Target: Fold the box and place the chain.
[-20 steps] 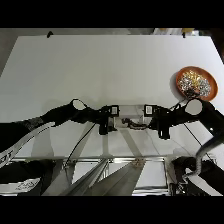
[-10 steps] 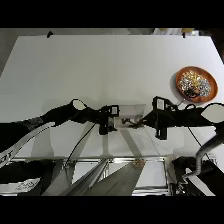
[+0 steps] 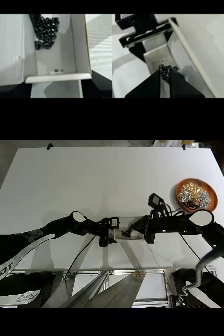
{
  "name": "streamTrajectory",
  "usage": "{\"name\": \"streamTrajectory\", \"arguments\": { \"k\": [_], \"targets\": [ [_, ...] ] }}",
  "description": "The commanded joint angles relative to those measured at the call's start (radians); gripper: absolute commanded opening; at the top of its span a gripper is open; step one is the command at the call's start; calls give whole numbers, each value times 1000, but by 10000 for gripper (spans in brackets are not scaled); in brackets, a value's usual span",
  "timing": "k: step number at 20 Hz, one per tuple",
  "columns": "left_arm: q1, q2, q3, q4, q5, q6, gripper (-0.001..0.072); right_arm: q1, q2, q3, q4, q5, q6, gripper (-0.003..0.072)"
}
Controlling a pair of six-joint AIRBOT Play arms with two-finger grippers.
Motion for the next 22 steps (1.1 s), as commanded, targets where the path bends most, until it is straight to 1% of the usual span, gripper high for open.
{"name": "streamTrajectory", "arguments": {
  "k": [1, 3, 5, 6, 8, 9, 11, 12, 13, 14, 15, 17, 18, 19, 21, 22],
  "targets": [
    [1, 1, 0, 0, 0, 0, 253, 65, -34, 1, -108, -13, 8, 109],
    [1, 1, 0, 0, 0, 0, 253, 68, -32, 1, -118, -24, 11, 202],
    [1, 1, 0, 0, 0, 0, 253, 64, -22, 9, -122, -16, 26, 202],
    [1, 1, 0, 0, 0, 0, 253, 43, -21, 32, -124, 25, 79, 201],
    [1, 1, 0, 0, 0, 0, 253, -58, -21, 114, -141, 145, 217, 197],
    [1, 1, 0, 0, 0, 0, 253, -119, -21, 165, -164, 190, 277, 162],
    [1, 1, 0, 0, 0, 0, 253, -224, -21, 244, -191, 190, 407, 20],
    [1, 1, 0, 0, 0, 0, 253, -266, -21, 261, -213, 161, 467, 19],
    [1, 1, 0, 0, 0, 0, 253, -301, -22, 263, -262, 117, 547, 18],
    [1, 1, 0, 0, -1, 0, 253, -320, -29, 263, -357, 72, 644, 17],
    [1, 1, 0, 0, 0, 0, 253, -322, -45, 263, -503, 32, 768, 17],
    [1, 1, 0, 0, 0, 0, 253, -312, -103, 262, -745, -5, 956, 17],
    [1, 1, 0, 0, 0, 0, 253, -304, -141, 262, -797, -16, 1000, 18],
    [1, 1, 0, 0, 0, 0, 253, -297, -177, 262, -803, -24, 1012, 59],
    [1, 1, 0, 0, 0, 0, 253, -267, -246, 262, -803, -50, 1012, 366],
    [1, 1, 0, 0, 0, 0, 253, -249, -274, 262, -804, -66, 1012, 376]
  ]
}}
